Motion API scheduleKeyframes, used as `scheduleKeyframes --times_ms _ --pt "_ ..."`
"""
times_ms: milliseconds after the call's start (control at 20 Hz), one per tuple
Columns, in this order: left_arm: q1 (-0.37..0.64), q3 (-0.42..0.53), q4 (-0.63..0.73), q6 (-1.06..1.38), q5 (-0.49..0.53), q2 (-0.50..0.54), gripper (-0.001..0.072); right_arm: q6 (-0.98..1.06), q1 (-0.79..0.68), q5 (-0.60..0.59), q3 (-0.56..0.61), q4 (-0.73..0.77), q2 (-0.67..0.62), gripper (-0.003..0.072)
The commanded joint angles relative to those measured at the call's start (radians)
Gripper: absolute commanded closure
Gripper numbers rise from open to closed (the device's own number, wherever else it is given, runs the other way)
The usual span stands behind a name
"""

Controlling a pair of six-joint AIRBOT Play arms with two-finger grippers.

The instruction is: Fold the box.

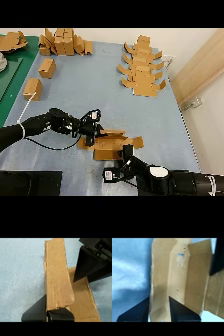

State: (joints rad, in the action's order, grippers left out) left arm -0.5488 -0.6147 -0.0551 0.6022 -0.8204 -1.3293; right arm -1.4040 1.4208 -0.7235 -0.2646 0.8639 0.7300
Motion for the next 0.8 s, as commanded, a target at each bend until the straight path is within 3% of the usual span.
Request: scheduleKeyframes --times_ms 0,500,550,600,750 --pt "0.000 0.000 0.000 0.000 0.000 -0.001 0.0695 0.133 0.000 -0.014 -0.011 -0.082 -0.010 0.0304" --pt "0.000 0.000 0.000 0.000 0.000 -0.001 0.0695 0.256 -0.001 -0.033 -0.014 -0.130 -0.014 0.0302" --pt "0.000 0.000 0.000 0.000 0.000 -0.001 0.0695 0.262 -0.001 -0.033 -0.014 -0.130 -0.014 0.0177" --pt "0.000 0.000 0.000 0.000 0.000 -0.001 0.0695 0.264 -0.002 -0.031 -0.015 -0.120 -0.016 -0.0033" --pt "0.000 0.000 0.000 0.000 0.001 -0.001 0.0695 0.251 -0.053 0.024 -0.015 0.017 -0.035 -0.0033"
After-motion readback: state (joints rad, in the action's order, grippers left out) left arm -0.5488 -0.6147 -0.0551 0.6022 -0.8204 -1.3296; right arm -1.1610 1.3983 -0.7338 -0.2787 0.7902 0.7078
